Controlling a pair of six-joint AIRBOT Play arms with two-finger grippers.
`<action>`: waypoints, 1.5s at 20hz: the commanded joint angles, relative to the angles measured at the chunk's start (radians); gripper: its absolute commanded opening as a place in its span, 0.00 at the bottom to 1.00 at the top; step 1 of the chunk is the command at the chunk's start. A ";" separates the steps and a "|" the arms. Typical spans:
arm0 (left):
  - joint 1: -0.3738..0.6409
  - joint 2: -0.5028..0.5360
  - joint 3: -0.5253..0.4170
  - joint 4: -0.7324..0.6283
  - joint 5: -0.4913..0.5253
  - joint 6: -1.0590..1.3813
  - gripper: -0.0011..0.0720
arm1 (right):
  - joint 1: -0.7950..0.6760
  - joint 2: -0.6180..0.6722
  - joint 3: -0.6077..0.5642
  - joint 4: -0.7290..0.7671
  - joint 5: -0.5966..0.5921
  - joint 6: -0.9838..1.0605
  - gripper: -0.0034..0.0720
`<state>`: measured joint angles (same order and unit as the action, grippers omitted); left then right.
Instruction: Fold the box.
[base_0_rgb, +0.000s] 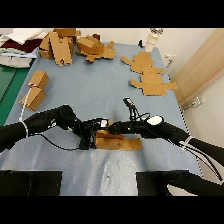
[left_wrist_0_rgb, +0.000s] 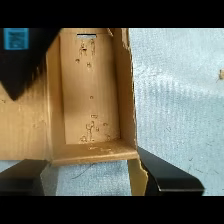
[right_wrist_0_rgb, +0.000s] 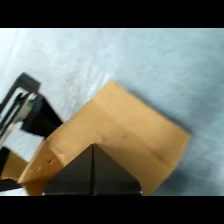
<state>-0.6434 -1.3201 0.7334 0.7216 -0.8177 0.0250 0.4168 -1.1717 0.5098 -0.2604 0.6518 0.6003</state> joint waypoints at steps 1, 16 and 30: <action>0.001 0.000 0.000 0.000 -0.003 0.001 0.57 | 0.001 -0.020 0.001 -0.008 -0.014 -0.033 0.05; 0.001 0.000 0.000 0.000 0.006 0.001 0.57 | 0.001 0.009 0.013 -0.111 -0.063 -0.033 0.05; 0.001 0.000 0.000 0.000 0.007 0.001 0.57 | 0.031 0.482 -0.043 -1.023 0.413 0.128 0.76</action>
<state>-0.6434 -1.3201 0.7334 0.7219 -0.8124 0.0257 0.4252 -0.7139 0.5148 -1.1477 0.9707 0.8246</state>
